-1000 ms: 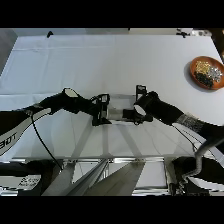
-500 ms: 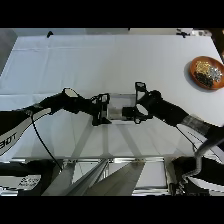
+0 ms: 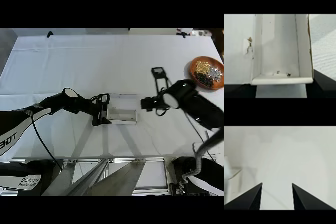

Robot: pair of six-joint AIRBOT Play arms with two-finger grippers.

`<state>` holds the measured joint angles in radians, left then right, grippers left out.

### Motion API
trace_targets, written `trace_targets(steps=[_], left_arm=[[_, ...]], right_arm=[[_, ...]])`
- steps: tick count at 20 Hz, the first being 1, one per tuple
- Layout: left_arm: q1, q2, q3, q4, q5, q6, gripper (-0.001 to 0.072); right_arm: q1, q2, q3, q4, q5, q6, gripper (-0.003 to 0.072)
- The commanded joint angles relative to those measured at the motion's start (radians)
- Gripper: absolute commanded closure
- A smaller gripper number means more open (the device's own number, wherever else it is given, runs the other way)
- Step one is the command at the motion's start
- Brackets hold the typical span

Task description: Fold the box and place the chain.

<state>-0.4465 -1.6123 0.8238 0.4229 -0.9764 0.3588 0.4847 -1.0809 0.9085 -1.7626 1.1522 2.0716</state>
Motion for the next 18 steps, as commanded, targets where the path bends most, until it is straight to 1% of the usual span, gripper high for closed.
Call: trace_targets(steps=[1, 3, 5, 6, 8, 9, 11, 14, 16, 18], left_arm=[[0.0, 0.0, 0.001, 0.001, -0.001, -0.001, 0.0365], [0.0, 0.0, 0.001, 0.001, 0.0, 0.0, 0.0365], [0.0, 0.0, 0.001, 0.001, 0.0, 0.0, 0.0365], [0.0, 0.0, 0.001, 0.001, 0.0, 0.0, 0.0365], [0.0, 0.0, 0.001, 0.001, 0.0, 0.0, 0.0365], [0.0, 0.0, 0.001, 0.0, 0.0, 0.0, 0.0365], [0.0, 0.0, 0.001, 0.001, 0.0, 0.0, 0.0365], [0.0, 0.001, 0.001, 0.001, 0.0, 0.0, 0.0365], [0.0, 0.0, 0.001, 0.001, 0.0, -0.001, 0.0365], [0.0, 0.0, 0.001, 0.001, 0.0, 0.0, 0.0365]], right_arm=[[-0.225, 0.082, 0.008, -0.129, -0.064, -0.187, 0.0265], [-0.399, 0.072, 0.012, -0.137, -0.195, -0.303, 0.0265], [-0.575, 0.019, 0.021, -0.134, -0.293, -0.33, 0.0263], [-0.652, -0.026, 0.044, -0.129, -0.313, -0.351, 0.0216], [-0.786, -0.146, 0.135, -0.108, -0.341, -0.383, 0.0191], [-0.83, -0.206, 0.189, -0.098, -0.359, -0.383, 0.0133], [-0.886, -0.342, 0.312, -0.08, -0.358, -0.392, 0.0134], [-0.914, -0.563, 0.509, -0.065, -0.275, -0.402, 0.0134], [-0.915, -0.678, 0.617, -0.061, -0.257, -0.4, 0.0134], [-0.915, -0.762, 0.694, -0.042, -0.253, -0.393, 0.0138]])
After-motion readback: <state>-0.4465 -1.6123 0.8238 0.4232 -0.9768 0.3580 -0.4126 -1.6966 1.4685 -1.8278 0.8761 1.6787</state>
